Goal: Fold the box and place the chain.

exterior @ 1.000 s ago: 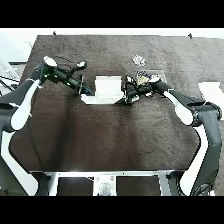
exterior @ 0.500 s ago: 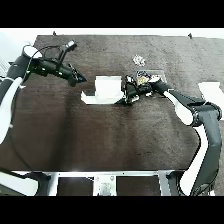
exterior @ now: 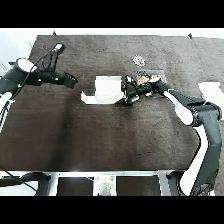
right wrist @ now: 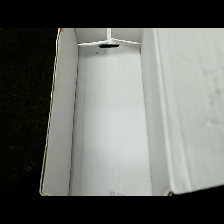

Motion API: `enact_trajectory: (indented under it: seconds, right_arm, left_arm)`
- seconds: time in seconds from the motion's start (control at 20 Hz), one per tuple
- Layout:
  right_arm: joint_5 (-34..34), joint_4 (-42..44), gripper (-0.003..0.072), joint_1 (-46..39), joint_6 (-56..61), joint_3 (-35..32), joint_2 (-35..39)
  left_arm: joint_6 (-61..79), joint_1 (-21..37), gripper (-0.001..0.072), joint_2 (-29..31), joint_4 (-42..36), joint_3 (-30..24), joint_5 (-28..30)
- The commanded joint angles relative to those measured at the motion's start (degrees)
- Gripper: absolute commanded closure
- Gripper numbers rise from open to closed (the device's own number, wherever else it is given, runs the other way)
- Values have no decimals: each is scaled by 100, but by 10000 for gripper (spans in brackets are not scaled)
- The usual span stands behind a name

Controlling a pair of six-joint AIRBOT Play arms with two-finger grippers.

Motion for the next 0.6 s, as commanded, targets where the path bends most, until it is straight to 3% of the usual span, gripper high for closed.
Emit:
enact_trajectory:
  seconds: [0.0, 0.25, 0.55]
  right_arm:
    - [0, 0, 98, 0, 0, -2, 2]
    - [0, 2, 98, 0, 0, -2, 2]
    - [0, 2, 98, 0, 0, -2, 2]
  left_arm:
    - [-435, 315, 694, 55, -20, -492, 37]
    - [-437, 568, 692, -236, -85, -837, 133]
    - [-44, 516, 692, -1062, -1314, -831, -22]
